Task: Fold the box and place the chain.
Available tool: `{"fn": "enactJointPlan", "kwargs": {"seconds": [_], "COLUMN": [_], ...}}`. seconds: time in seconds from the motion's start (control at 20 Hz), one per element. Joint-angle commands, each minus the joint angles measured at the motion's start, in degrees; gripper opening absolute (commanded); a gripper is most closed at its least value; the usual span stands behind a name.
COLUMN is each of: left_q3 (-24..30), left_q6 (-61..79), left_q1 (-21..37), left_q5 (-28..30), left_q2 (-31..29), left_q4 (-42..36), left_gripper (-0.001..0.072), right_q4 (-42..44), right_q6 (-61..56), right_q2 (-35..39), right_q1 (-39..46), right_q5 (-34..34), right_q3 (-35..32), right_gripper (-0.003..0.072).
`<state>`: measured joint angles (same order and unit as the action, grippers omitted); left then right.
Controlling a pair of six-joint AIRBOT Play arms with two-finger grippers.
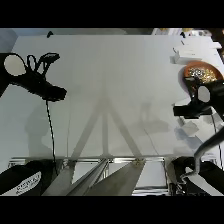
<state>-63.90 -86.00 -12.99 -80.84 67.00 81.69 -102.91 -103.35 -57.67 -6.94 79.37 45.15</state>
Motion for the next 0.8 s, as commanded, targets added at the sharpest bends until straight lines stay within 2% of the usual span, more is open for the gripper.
{"fn": "enactJointPlan", "kwargs": {"seconds": [0.0, 0.05, 0.1, 0.15, 0.2, 0.4, 0.75], "left_q3": [0.0, 0.0, 0.0, 0.0, 0.0, 0.0, 0.0], "left_q6": [0.0, 0.0, 0.0, 0.0, 0.0, 0.0, 0.0], "left_q1": [0.0, 0.0, 0.0, 0.0, 0.0, 0.0, 0.0], "left_q5": [0.0, 0.0, 0.0, 0.0, 0.0, 0.0, 0.0], "left_q2": [0.0, 0.0, 0.0, 0.0, 0.0, 0.0, 0.0], "left_q4": [0.0, 0.0, 0.0, 0.0, 0.0, 0.0, 0.0], "left_gripper": [0.0008, 0.0008, 0.0008, 0.0008, 0.0008, 0.0008, 0.0008], "right_q4": [-14.9, -17.6, -19.5, -20.1, -20.2, -22.3, -23.3], "right_q6": [-0.6, 2.1, 5.5, 10.7, 16.0, 16.7, 23.6], "right_q2": [0.0, 0.0, 0.0, 0.0, 0.0, -2.4, -13.4], "right_q1": [7.6, 11.4, 15.1, 18.9, 22.3, 30.3, 31.2], "right_q5": [-1.9, -2.8, -4.1, -5.2, -6.6, -13.8, -15.6], "right_q3": [1.6, 2.4, 3.2, 3.9, 4.2, 4.3, 4.2], "right_gripper": [0.0019, 0.0024, 0.0099, 0.0286, 0.0512, 0.0521, 0.0522]}}
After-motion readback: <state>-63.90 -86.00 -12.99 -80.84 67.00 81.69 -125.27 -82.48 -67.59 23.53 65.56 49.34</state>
